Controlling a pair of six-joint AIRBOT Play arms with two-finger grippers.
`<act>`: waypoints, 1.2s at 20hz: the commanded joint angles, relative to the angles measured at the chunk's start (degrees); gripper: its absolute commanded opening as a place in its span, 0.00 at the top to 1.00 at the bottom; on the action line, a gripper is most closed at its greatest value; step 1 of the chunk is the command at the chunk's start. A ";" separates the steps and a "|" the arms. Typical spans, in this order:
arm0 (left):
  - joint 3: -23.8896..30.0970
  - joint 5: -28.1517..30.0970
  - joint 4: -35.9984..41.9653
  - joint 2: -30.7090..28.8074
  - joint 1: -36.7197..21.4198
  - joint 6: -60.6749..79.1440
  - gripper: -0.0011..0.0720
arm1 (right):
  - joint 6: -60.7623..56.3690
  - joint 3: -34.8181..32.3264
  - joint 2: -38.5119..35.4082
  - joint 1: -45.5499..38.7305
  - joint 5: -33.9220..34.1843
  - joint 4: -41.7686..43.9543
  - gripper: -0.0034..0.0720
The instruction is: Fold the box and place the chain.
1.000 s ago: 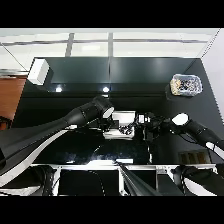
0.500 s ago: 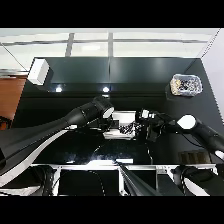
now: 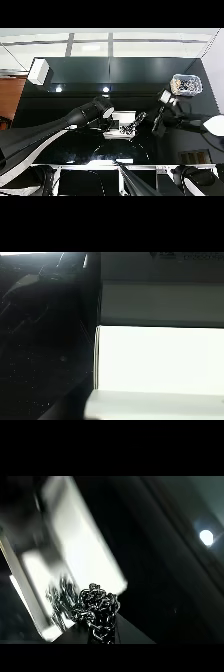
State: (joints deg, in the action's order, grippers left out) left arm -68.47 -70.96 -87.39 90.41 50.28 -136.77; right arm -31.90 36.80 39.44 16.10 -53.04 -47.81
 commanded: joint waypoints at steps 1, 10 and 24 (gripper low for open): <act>-0.07 0.00 0.00 0.00 -0.02 0.02 0.94 | -12.17 8.72 -1.38 -0.02 -6.34 2.69 0.95; -0.07 0.00 -0.02 0.00 -0.02 0.02 0.94 | -12.46 4.98 9.77 4.02 -5.01 15.85 0.93; -0.07 0.00 -0.02 0.00 -0.02 0.02 0.94 | -6.91 -2.08 12.13 -6.64 -11.34 0.48 0.52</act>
State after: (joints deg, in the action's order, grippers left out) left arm -68.47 -70.96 -87.42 90.41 50.28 -136.77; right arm -42.26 37.54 51.77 11.31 -62.98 -42.37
